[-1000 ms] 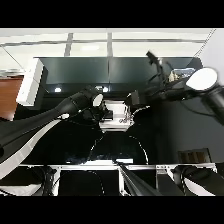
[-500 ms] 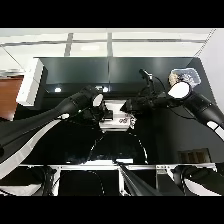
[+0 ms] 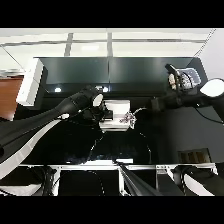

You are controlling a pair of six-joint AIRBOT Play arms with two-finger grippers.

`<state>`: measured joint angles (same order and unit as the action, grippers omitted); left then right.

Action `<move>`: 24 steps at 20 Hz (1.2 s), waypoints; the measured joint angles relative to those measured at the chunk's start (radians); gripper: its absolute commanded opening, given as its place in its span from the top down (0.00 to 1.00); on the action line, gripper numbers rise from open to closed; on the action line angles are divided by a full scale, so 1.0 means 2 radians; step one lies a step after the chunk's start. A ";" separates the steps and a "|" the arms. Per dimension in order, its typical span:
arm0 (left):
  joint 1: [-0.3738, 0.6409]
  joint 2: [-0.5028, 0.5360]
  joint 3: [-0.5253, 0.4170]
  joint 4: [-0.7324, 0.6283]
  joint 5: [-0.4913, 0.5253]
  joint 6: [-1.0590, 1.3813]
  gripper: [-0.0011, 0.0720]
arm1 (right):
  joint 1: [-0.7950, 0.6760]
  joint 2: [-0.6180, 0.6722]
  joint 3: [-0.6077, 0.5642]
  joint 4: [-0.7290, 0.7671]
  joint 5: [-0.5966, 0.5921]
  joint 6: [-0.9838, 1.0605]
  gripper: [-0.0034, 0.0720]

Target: Fold the box and place the chain.

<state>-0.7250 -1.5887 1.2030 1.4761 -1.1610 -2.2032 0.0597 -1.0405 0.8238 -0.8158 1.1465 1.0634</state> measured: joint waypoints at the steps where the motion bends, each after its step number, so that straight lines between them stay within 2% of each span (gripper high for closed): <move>1: 0.000 0.000 0.000 0.000 0.000 0.000 0.94 | -0.005 0.006 -0.020 -0.013 -0.010 -0.021 0.00; 5: 0.000 0.000 0.000 0.000 0.000 0.000 0.94 | 0.016 0.004 -0.079 -0.037 -0.066 -0.127 0.00; 8: 0.000 0.000 0.000 0.000 0.000 0.000 0.94 | 0.062 -0.023 -0.097 -0.040 -0.123 -0.298 0.00; 13: 0.000 0.000 0.000 0.000 0.000 0.000 0.94 | 0.096 -0.078 -0.103 0.052 -0.183 -0.527 0.00; 18: 0.000 0.000 0.000 0.000 0.000 0.000 0.94 | 0.104 -0.101 -0.101 0.095 -0.193 -0.625 0.00; 24: 0.000 0.000 0.000 0.000 0.000 0.000 0.94 | 0.129 -0.126 -0.101 0.113 -0.219 -0.652 0.00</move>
<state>-0.7250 -1.5887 1.2030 1.4761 -1.1606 -2.2036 0.3168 -1.2930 0.6224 -0.5907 0.7090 -0.2398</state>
